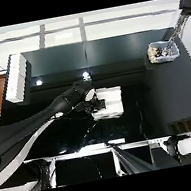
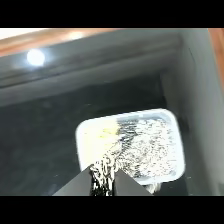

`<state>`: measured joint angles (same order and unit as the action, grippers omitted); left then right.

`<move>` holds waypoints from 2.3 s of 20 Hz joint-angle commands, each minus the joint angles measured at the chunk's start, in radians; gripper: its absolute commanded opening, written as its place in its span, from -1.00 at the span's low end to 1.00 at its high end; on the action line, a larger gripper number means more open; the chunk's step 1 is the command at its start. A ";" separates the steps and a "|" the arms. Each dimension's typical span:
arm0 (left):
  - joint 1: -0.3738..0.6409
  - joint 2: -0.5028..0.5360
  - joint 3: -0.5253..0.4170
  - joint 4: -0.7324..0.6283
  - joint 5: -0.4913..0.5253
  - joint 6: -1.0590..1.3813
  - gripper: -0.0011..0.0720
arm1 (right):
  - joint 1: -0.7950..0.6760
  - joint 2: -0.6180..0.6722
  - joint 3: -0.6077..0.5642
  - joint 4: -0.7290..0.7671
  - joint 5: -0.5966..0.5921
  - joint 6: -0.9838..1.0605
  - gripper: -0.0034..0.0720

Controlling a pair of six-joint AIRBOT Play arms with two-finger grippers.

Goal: Fold the box and place the chain.

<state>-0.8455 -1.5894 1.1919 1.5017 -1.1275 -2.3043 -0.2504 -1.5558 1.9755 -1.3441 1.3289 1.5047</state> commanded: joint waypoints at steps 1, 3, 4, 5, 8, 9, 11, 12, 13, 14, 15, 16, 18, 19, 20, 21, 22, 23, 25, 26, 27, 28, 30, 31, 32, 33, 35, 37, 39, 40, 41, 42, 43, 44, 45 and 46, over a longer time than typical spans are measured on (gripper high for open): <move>0.000 -0.001 0.000 0.000 -0.001 0.000 -0.90 | -0.019 0.129 -0.080 0.223 0.021 -0.149 -0.87; 0.000 -0.001 0.000 0.000 -0.001 0.000 -0.90 | -0.019 0.230 -0.156 0.302 -0.001 -0.184 -0.87; 0.000 -0.001 0.000 0.000 -0.001 0.000 -0.90 | -0.019 0.275 -0.179 0.333 -0.002 -0.191 -0.87; 0.000 -0.001 0.000 0.000 -0.001 0.000 -0.90 | -0.019 0.323 -0.195 0.371 -0.005 -0.201 -0.87; 0.000 -0.001 0.000 0.001 -0.001 0.000 -0.90 | -0.019 0.429 -0.212 0.453 0.023 -0.203 -0.87; 0.000 -0.001 0.000 0.000 0.000 0.000 -0.90 | -0.018 0.452 -0.213 0.482 0.042 -0.200 -0.87; 0.000 -0.001 0.000 0.000 -0.002 0.000 -0.90 | 0.016 0.484 -0.213 0.523 0.077 -0.200 -0.87; 0.000 -0.001 0.000 0.000 -0.001 0.000 -0.90 | 0.040 0.493 -0.213 0.524 0.109 -0.200 -0.87; 0.000 -0.001 0.000 0.001 0.000 0.000 -0.90 | 0.068 0.496 -0.213 0.523 0.164 -0.200 -0.87; 0.001 -0.001 0.000 0.001 0.001 0.000 -0.90 | 0.102 0.497 -0.218 0.524 0.214 -0.202 -0.87; 0.001 -0.001 0.000 0.001 0.001 0.000 -0.90 | 0.140 0.504 -0.232 0.524 0.241 -0.224 -0.87; 0.001 -0.001 0.000 0.001 0.001 0.000 -0.90 | 0.182 0.512 -0.250 0.524 0.257 -0.251 -0.87; 0.000 -0.001 0.000 0.001 0.000 0.000 -0.90 | 0.261 0.526 -0.295 0.524 0.295 -0.270 -0.87; 0.000 -0.001 0.000 0.001 0.000 0.000 -0.90 | 0.291 0.531 -0.318 0.524 0.296 -0.271 -0.87; 0.001 -0.001 0.000 0.001 0.001 0.000 -0.90 | 0.319 0.531 -0.335 0.529 0.289 -0.270 -0.87; 0.001 -0.001 0.000 0.001 0.001 0.000 -0.90 | 0.341 0.531 -0.348 0.541 0.275 -0.267 -0.87; 0.001 -0.001 0.000 0.001 0.001 0.000 -0.90 | 0.357 0.531 -0.354 0.573 0.266 -0.266 -0.87; 0.001 -0.001 0.000 0.001 0.001 0.000 -0.90 | 0.370 0.531 -0.357 0.610 0.257 -0.264 -0.87; 0.001 -0.001 0.000 0.001 0.001 0.000 -0.90 | 0.377 0.531 -0.357 0.693 0.246 -0.266 -0.87; 0.001 -0.001 0.000 0.001 0.001 0.000 -0.90 | 0.377 0.531 -0.357 0.731 0.240 -0.269 -0.87; 0.000 -0.001 0.000 0.001 0.001 0.000 -0.90 | 0.377 0.531 -0.357 0.760 0.232 -0.272 -0.87; 0.000 -0.001 0.000 0.001 0.001 0.000 -0.90 | 0.377 0.531 -0.357 0.781 0.222 -0.272 -0.87; 0.001 -0.001 0.000 0.001 0.000 0.000 -0.90 | 0.378 0.531 -0.357 0.794 0.200 -0.270 -0.87; 0.001 -0.001 0.000 0.001 0.000 0.000 -0.90 | 0.380 0.531 -0.357 0.793 0.195 -0.264 -0.87; 0.001 -0.001 0.000 0.001 0.000 0.000 -0.90 | 0.380 0.530 -0.357 0.790 0.195 -0.264 -0.87; 0.001 -0.001 0.000 0.001 0.000 0.000 -0.90 | 0.380 0.530 -0.363 0.784 0.197 -0.264 -0.87; 0.001 -0.001 0.000 0.001 0.000 0.000 -0.90 | 0.396 0.530 -0.438 0.779 0.212 -0.275 -0.87; 0.001 -0.001 0.000 0.001 0.000 0.000 -0.90 | 0.444 0.530 -0.604 0.778 0.180 -0.291 -0.87; 0.001 -0.001 0.000 0.001 0.000 0.000 -0.90 | 0.481 0.530 -0.778 0.774 0.076 -0.305 -0.87; 0.001 -0.001 0.000 0.001 0.001 0.000 -0.90 | 0.483 0.530 -0.845 0.763 0.034 -0.305 -0.87; 0.001 -0.001 0.000 0.001 0.001 0.000 -0.90 | 0.480 0.530 -0.904 0.740 0.010 -0.307 -0.87; 0.001 -0.001 0.000 0.001 0.001 0.000 -0.90 | 0.474 0.530 -0.946 0.706 0.006 -0.308 -0.87; 0.001 -0.001 0.000 0.001 0.001 0.000 -0.90 | 0.469 0.530 -0.984 0.689 0.009 -0.308 -0.87; 0.001 -0.001 0.000 0.001 0.001 0.000 -0.90 | 0.469 0.530 -1.025 0.690 0.009 -0.306 -0.87; 0.001 -0.001 0.000 0.001 0.001 0.000 -0.90 | 0.476 0.530 -1.064 0.710 -0.001 -0.305 -0.87; 0.001 -0.001 0.000 0.001 0.000 0.000 -0.90 | 0.486 0.530 -1.095 0.731 -0.026 -0.305 -0.87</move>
<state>-0.8455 -1.5898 1.1919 1.5021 -1.1271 -2.3043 0.2226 -1.0264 0.9951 -0.6228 1.3544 1.2015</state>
